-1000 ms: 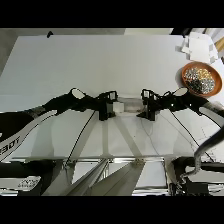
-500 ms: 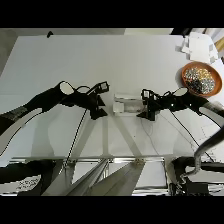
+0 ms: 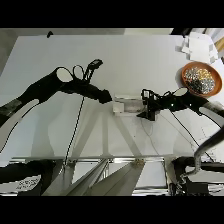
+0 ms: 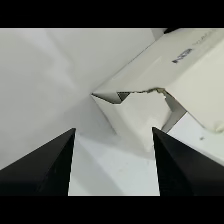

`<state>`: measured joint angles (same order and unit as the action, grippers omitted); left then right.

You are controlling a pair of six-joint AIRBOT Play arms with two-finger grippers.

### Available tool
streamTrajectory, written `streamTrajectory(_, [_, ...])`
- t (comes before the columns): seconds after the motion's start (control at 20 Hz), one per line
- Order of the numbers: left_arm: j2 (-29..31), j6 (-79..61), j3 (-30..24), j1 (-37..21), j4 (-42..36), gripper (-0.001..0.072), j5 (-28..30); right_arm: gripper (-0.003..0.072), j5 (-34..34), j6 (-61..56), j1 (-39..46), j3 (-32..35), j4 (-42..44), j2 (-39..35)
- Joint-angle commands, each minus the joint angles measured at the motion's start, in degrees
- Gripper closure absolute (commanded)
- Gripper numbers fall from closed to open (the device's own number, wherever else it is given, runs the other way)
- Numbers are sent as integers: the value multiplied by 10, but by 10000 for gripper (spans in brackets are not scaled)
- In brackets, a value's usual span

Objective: Fold the box and place the chain.

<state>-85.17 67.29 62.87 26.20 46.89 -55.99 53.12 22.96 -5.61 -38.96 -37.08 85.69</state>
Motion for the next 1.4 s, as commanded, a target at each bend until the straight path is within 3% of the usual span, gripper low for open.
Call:
streamTrajectory(0.0, [-41, 194, 50, 23, 64, 175, -52, 127, 0, 0, 0, 0, 0, 0])
streamTrajectory(0.2, [-73, 231, 77, 65, 69, 176, -50, 127, 0, 0, 0, 0, 0, 0])
streamTrajectory(0.4, [-83, 285, 80, 84, 136, 177, -48, 127, 0, 0, 0, 0, 0, 0])
streamTrajectory(0.55, [-84, 294, 80, 93, 144, 183, -51, 127, 0, 0, 0, 0, 0, 0])
streamTrajectory(0.75, [-86, 339, 82, 113, 171, 228, -31, 127, 0, 0, 0, 0, 0, 0])
streamTrajectory(1.0, [-133, 428, 162, 143, 253, 326, -96, 127, 0, 0, 0, 0, 0, 0])
streamTrajectory(1.15, [-162, 442, 215, 162, 272, 332, -110, 127, 0, 0, 0, 0, 0, 0])
streamTrajectory(1.35, [-183, 477, 227, 175, 286, 400, -132, 127, 0, 0, 0, 0, 0, 0])
